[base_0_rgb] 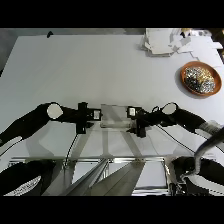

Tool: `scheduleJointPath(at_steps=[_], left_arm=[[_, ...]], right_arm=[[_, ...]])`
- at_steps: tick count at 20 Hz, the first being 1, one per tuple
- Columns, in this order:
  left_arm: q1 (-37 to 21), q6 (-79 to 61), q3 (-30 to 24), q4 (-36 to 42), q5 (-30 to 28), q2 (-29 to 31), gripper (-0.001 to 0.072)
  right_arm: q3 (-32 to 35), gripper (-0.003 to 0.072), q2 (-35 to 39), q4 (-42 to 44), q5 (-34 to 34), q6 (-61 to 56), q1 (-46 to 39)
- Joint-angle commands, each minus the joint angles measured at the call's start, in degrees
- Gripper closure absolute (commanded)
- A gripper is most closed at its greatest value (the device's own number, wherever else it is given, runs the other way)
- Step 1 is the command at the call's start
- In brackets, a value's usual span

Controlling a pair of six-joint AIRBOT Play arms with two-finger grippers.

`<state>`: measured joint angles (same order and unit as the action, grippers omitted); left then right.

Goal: Fold the box and place the chain.

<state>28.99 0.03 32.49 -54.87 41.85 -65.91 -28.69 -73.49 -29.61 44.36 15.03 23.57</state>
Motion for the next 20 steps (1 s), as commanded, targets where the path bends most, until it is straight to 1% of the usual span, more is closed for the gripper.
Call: scheduleJointPath(at_steps=[1,3,5,9,11,12,16,20], left_arm=[[1.49,-7.85,-0.02,2.75,-0.83,-0.52,0.0341],[2.51,-7.93,-0.02,4.13,-0.59,-1.01,0.0343],[3.28,-7.93,-0.02,4.09,0.09,-1.57,0.0401],[3.67,-7.93,-0.02,5.35,-0.07,-2.23,0.0408],[3.65,-7.93,-0.02,5.57,-0.50,-2.23,0.0588],[3.67,-7.93,-0.02,5.60,-0.68,-2.23,0.0576],[4.26,-7.98,-0.02,8.44,-1.51,-2.25,0.0578],[5.73,-7.98,-0.02,11.26,-3.96,-2.67,0.0577]], right_arm=[[0.00,0.0284,0.04,0.02,0.00,-0.02,0.00],[0.00,0.0284,0.04,0.00,0.00,-0.02,0.00],[0.00,0.0284,0.04,0.02,0.00,-0.02,0.00],[0.00,0.0284,0.04,0.00,0.00,-0.02,0.00],[0.00,0.0284,0.04,0.02,0.00,0.00,0.00],[0.00,0.0284,0.04,0.00,0.00,-0.02,0.00],[0.00,0.0284,0.04,0.00,0.00,0.00,0.00],[0.00,0.0284,0.04,0.02,0.00,-0.02,0.00]])
